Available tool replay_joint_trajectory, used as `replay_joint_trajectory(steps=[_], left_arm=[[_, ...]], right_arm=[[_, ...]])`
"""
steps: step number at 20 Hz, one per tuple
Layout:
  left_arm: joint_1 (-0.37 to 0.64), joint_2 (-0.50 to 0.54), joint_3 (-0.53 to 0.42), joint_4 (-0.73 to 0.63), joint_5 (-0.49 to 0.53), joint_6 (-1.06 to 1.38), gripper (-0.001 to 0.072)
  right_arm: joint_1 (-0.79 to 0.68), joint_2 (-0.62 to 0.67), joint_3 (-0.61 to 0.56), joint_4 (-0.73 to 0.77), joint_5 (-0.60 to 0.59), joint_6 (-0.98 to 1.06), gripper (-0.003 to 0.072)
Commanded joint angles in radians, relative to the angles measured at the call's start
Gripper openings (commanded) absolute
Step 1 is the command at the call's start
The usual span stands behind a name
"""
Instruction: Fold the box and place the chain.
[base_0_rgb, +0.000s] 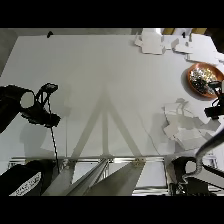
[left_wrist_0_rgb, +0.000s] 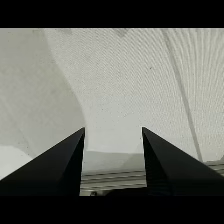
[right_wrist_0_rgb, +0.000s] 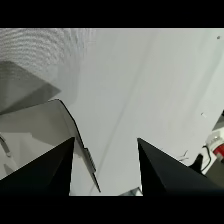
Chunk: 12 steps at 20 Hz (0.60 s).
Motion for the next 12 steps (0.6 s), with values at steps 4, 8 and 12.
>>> replay_joint_trajectory(steps=[4, 8, 12], left_arm=[[0.000, 0.000, 0.000, 0.000, 0.000, 0.000, 0.0392], [0.000, 0.000, 0.000, 0.000, 0.000, 0.000, 0.0392], [0.000, 0.000, 0.000, 0.000, 0.000, 0.000, 0.0392]], right_arm=[[-0.029, -0.081, 0.001, 0.062, 0.048, -0.056, 0.0283], [-0.024, -0.099, 0.000, 0.198, 0.105, -0.069, 0.0012], [0.089, 0.020, -0.005, 0.375, 0.109, -0.095, 0.0011]])
